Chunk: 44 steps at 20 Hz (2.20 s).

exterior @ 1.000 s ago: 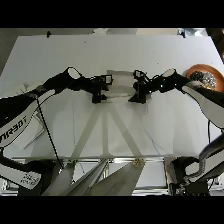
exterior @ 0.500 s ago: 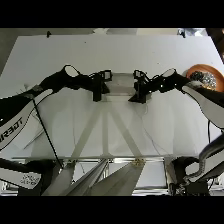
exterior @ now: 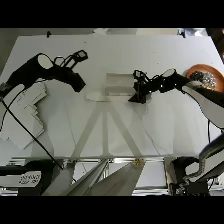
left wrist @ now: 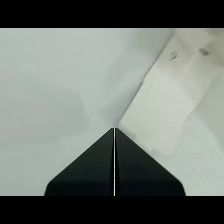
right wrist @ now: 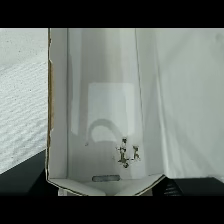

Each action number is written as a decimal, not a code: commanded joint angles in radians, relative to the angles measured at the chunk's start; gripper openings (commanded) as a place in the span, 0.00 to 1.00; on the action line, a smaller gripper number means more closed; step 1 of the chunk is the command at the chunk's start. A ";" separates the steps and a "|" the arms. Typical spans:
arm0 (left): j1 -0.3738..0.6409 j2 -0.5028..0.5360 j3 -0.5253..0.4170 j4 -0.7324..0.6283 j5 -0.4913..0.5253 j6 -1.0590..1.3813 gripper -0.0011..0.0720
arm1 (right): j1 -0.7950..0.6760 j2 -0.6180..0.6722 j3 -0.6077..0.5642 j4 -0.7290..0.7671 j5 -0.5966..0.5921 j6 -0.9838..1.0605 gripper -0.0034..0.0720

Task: Fold the box and place the chain.

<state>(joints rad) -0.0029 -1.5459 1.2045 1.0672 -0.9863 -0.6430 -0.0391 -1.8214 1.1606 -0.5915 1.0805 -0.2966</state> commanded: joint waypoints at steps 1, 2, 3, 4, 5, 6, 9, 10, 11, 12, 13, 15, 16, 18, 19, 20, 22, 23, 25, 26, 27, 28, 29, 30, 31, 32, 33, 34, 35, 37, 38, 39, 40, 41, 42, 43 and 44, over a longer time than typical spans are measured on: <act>0.054 -0.027 0.000 0.071 -0.059 -0.324 0.02 | 0.000 0.000 0.000 0.000 0.001 0.000 0.55; 0.051 -0.046 0.000 0.071 -0.072 -0.362 0.02 | 0.000 0.000 0.000 0.000 0.001 0.000 0.55; 0.045 -0.067 0.000 0.071 -0.075 -0.401 0.02 | 0.000 0.000 0.000 0.000 0.001 0.000 0.55; 0.036 -0.088 0.000 0.070 -0.073 -0.429 0.02 | 0.000 0.000 0.000 0.000 0.001 0.000 0.55; 0.024 -0.106 0.000 0.071 -0.073 -0.442 0.02 | 0.000 0.000 0.000 0.000 0.001 0.000 0.55; 0.008 -0.119 0.000 0.070 -0.073 -0.443 0.02 | 0.000 0.000 0.000 0.000 0.001 0.000 0.55; -0.038 -0.143 0.000 0.063 -0.088 -0.447 0.02 | 0.000 0.000 0.000 0.000 0.001 0.000 0.55; -0.047 -0.146 0.000 0.043 -0.088 -0.451 0.02 | 0.000 0.000 0.000 0.000 0.001 0.000 0.55; -0.053 -0.148 0.000 0.002 -0.088 -0.450 0.02 | 0.000 0.000 0.000 0.000 0.000 0.000 0.55; -0.057 -0.148 0.000 -0.037 -0.085 -0.448 0.02 | 0.000 0.000 0.000 0.000 0.001 0.000 0.55; -0.061 -0.148 0.000 -0.080 -0.084 -0.434 0.02 | 0.000 0.000 0.000 0.000 0.001 0.000 0.55; -0.072 -0.148 0.000 -0.134 -0.072 -0.426 0.02 | 0.000 0.000 0.000 0.000 0.001 0.000 0.55; -0.080 -0.149 0.000 -0.138 -0.058 -0.428 0.02 | 0.000 0.000 0.000 0.000 0.001 0.000 0.55; -0.101 -0.160 0.000 -0.142 -0.036 -0.428 0.02 | 0.000 0.000 0.000 0.000 0.001 0.000 0.55; -0.112 -0.168 0.000 -0.151 -0.033 -0.428 0.02 | 0.000 0.000 0.000 0.000 0.001 0.000 0.55; -0.122 -0.174 0.000 -0.162 -0.031 -0.427 0.03 | 0.000 0.000 0.000 0.000 0.001 0.000 0.55; -0.130 -0.170 0.000 -0.171 -0.022 -0.427 0.04 | 0.000 0.000 0.000 0.000 0.001 0.000 0.55; -0.130 -0.165 0.000 -0.171 -0.019 -0.427 0.07 | 0.000 0.000 0.000 0.000 0.001 0.000 0.55; -0.122 -0.156 0.000 -0.203 -0.016 -0.427 0.41 | 0.000 0.000 0.000 0.000 0.001 0.000 0.55; -0.120 -0.152 0.000 -0.227 -0.016 -0.426 0.42 | 0.000 0.000 0.000 0.000 0.001 0.000 0.55; -0.118 -0.148 0.000 -0.245 -0.011 -0.412 0.42 | 0.000 0.000 0.000 0.000 0.001 0.000 0.55; -0.117 -0.145 0.000 -0.260 -0.009 -0.401 0.42 | 0.000 0.000 0.000 0.000 0.001 0.000 0.55; -0.117 -0.142 0.000 -0.272 -0.003 -0.400 0.42 | 0.000 0.000 0.000 0.000 0.001 0.000 0.55; -0.116 -0.137 0.000 -0.275 0.004 -0.400 0.42 | 0.000 0.000 0.000 0.000 0.001 0.000 0.55; -0.115 -0.130 0.000 -0.274 0.011 -0.400 0.42 | 0.000 0.000 0.000 0.000 0.001 0.000 0.55; -0.114 -0.122 0.000 -0.276 0.016 -0.399 0.42 | 0.000 0.000 0.000 0.000 0.001 0.000 0.55; -0.110 -0.116 0.000 -0.278 0.020 -0.396 0.42 | 0.000 0.000 0.000 0.000 0.001 0.000 0.55; -0.107 -0.110 0.000 -0.291 0.018 -0.381 0.42 | 0.000 0.000 0.000 0.000 0.001 0.000 0.55; -0.103 -0.105 0.000 -0.306 0.018 -0.366 0.42 | 0.000 0.000 0.000 0.000 0.001 0.000 0.55; -0.101 -0.101 0.000 -0.352 0.007 -0.327 0.57 | 0.000 0.000 0.000 0.000 0.001 0.000 0.55; -0.104 -0.103 0.000 -0.374 0.002 -0.301 0.64 | 0.000 0.000 0.000 0.000 0.001 0.000 0.55; -0.109 -0.105 0.000 -0.383 0.003 -0.275 0.73 | 0.000 0.000 0.000 0.000 0.001 0.000 0.55; -0.117 -0.109 0.000 -0.383 0.007 -0.260 0.75 | 0.000 0.000 0.000 0.000 0.001 0.000 0.55; -0.125 -0.116 0.000 -0.383 0.011 -0.252 0.75 | 0.000 0.000 0.000 0.000 0.001 0.000 0.55; -0.132 -0.126 0.000 -0.384 0.016 -0.251 0.75 | 0.000 0.000 0.000 0.000 0.001 0.000 0.55; -0.138 -0.138 0.000 -0.387 0.023 -0.251 0.75 | 0.000 0.000 0.000 0.000 0.001 0.000 0.55; -0.144 -0.150 0.000 -0.401 0.026 -0.250 0.76 | 0.000 0.000 0.000 0.000 0.001 0.000 0.55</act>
<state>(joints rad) -0.1322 -1.6737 1.2045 0.6933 -0.9741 -0.9176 -0.0391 -1.8214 1.1606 -0.5919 1.0813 -0.2966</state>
